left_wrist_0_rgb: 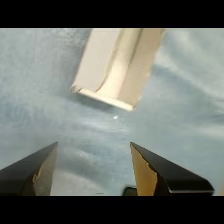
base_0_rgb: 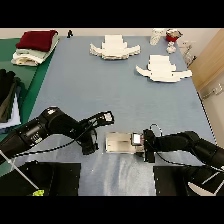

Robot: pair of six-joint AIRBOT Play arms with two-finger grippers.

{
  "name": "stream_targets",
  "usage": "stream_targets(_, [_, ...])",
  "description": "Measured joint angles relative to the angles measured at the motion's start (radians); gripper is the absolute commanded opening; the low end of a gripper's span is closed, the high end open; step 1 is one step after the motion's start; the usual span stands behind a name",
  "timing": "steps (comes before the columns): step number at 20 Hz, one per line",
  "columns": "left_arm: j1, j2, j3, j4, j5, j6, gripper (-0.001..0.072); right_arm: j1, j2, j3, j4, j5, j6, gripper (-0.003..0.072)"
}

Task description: Fold the box.

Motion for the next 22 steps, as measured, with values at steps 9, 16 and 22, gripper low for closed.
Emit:
stream_targets(9, [0.089,-0.020,-0.194,-0.330,0.248,0.637,0.0692,0.000,0.000,0.000,0.000,0.000,0.000,0.0455])
stream_targets(16, [0.092,-0.083,-0.242,-0.539,0.324,0.896,0.0692,0.000,0.000,0.000,0.000,0.000,0.000,0.0455])
stream_targets(22, [0.092,-0.150,-0.247,-0.603,0.346,0.977,0.0692,0.000,0.000,0.000,0.000,0.000,0.000,0.0455])
